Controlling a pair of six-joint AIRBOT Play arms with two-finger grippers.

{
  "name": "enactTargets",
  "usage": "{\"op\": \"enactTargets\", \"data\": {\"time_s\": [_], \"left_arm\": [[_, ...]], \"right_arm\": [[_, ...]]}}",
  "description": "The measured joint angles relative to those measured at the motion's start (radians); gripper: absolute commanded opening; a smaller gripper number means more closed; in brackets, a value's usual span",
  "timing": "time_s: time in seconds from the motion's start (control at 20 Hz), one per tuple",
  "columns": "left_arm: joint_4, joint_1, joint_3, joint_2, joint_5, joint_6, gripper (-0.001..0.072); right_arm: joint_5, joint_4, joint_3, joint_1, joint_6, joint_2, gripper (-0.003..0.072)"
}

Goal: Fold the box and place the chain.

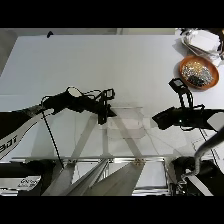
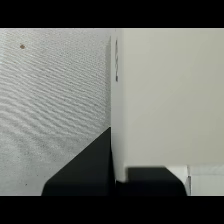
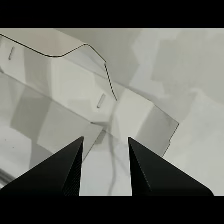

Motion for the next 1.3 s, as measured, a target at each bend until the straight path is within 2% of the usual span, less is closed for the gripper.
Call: {"op": "enactTargets", "data": {"time_s": [0.9,0.95,1.05,1.1,1.3], "left_arm": [[0.002,0.000,0.000,0.000,-0.002,-0.006,0.0013],[0.002,0.000,0.000,0.000,-0.002,-0.006,0.0013],[0.002,0.000,0.000,0.000,-0.003,-0.006,0.0013],[0.002,0.000,0.000,0.000,-0.003,-0.006,0.0013],[0.002,0.000,0.000,0.000,-0.003,-0.006,0.0013]], "right_arm": [[-0.013,0.000,0.000,0.000,-0.054,0.000,0.0313],[-0.015,0.000,0.000,0.000,-0.077,0.000,0.0261],[-0.023,0.000,0.000,0.000,-0.126,0.000,0.0058],[-0.023,0.000,0.000,0.000,-0.146,0.000,0.0016],[0.009,0.016,0.000,0.000,-0.195,0.000,0.0017]]}}
